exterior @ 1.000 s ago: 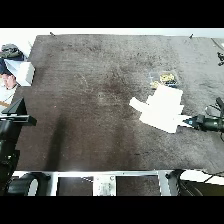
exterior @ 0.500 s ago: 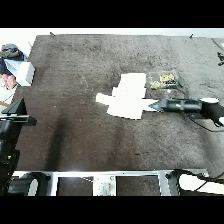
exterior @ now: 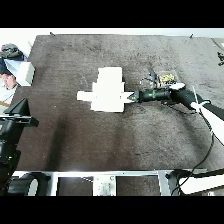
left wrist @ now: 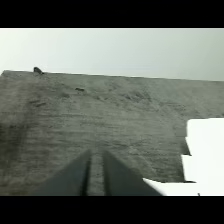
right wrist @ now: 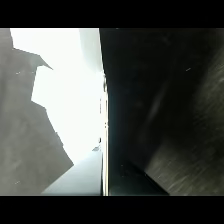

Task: Fold the box and place the chain.

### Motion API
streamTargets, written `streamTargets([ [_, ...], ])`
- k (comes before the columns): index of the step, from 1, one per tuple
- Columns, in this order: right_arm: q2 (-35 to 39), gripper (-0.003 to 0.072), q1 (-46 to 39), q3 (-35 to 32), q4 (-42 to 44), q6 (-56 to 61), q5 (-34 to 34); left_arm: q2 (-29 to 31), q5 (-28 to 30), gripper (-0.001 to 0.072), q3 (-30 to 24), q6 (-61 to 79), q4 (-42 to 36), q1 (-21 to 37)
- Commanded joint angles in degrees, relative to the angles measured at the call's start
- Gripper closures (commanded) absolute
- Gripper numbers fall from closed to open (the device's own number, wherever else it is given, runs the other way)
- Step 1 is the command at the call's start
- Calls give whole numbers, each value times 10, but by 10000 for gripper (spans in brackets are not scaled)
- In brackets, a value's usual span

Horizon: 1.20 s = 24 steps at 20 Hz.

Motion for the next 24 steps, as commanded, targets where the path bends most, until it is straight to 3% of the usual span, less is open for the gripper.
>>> streamTargets([
  [1, -23, 678, 11, 15, -5, -29, -26, -1, -85, 33, 2, 28, -1, 0],
  [2, -23, 677, 11, 16, -3, -37, -26, -1, -108, 180, 6, 31, 0, 0],
  [6, -24, 677, 10, 16, -3, -58, -46, -76, -167, 193, 50, 47, 0, 0],
  [7, -24, 677, 12, 15, 1, -96, -53, -436, -351, 194, 240, 42, 24, 0],
  [9, -24, 677, 12, 15, 2, -104, -53, -633, -473, 193, 373, 15, 56, 0],
  [10, -24, 676, 12, 15, 2, -104, -52, -719, -561, 194, 440, -19, 61, 0],
  [11, -24, 677, 12, 15, 2, -104, -52, -779, -614, 229, 497, -39, 57, 0],
  [12, -24, 677, 12, 16, 4, -108, -52, -819, -683, 438, 552, -24, 33, 6],
  [13, -24, 677, 12, 16, 14, -118, -52, -827, -728, 476, 583, 19, -19, 19],
  [14, -24, 677, 12, 16, 15, -136, -53, -806, -707, 474, 600, 24, -47, 31],
  [15, -23, 677, 8, 16, 17, -136, -49, -776, -644, 391, 611, 4, -6, 39],
  [17, -24, 677, 9, 15, 31, -136, -45, -712, -510, 367, 614, -50, 120, 29],
  [18, -24, 677, 10, 15, 42, -142, -43, -696, -459, 312, 614, -75, 165, 20],
  [19, -24, 677, 11, 16, 51, -151, -42, -691, -431, 315, 614, -105, 188, 17],
  [24, -24, 676, 14, 15, 54, -158, -36, -737, -420, 315, 614, -168, 238, -5],
])
